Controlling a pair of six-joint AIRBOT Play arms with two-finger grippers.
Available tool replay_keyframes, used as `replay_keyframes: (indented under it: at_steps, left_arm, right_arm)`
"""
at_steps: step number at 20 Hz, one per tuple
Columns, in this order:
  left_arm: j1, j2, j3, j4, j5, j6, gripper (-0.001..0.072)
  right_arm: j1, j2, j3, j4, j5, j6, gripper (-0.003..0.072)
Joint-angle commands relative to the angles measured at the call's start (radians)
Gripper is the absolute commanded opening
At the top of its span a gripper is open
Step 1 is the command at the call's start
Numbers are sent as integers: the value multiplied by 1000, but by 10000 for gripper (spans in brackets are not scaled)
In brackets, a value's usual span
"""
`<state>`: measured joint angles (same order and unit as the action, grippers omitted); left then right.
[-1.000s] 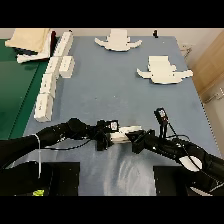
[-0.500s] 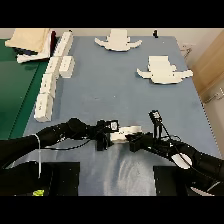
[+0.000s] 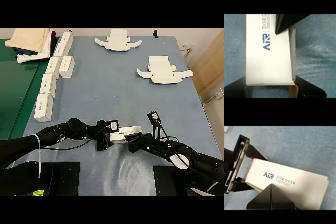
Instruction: Fold the box.
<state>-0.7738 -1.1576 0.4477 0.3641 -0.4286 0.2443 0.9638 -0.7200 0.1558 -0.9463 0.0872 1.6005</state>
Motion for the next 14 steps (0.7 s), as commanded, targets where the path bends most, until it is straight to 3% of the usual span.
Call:
replay_keyframes:
  at_steps: [1,5,9,12,14]
  left_arm:
    - [1,0,0,-1,0,-2,525]
    - [1,0,0,-1,0,-2,524]
    - [1,0,0,-1,0,-2,525]
    - [1,0,0,-1,0,-2,524]
    - [1,0,0,-1,0,-2,525]
  right_arm:
    - [2,47,-2,-6,6,-4,2]
    - [2,136,10,-50,-33,-4,2]
    - [-22,178,64,-225,-30,-4,2]
    - [-114,159,111,-341,67,-4,2]
    - [-214,127,177,-419,219,-4,2]
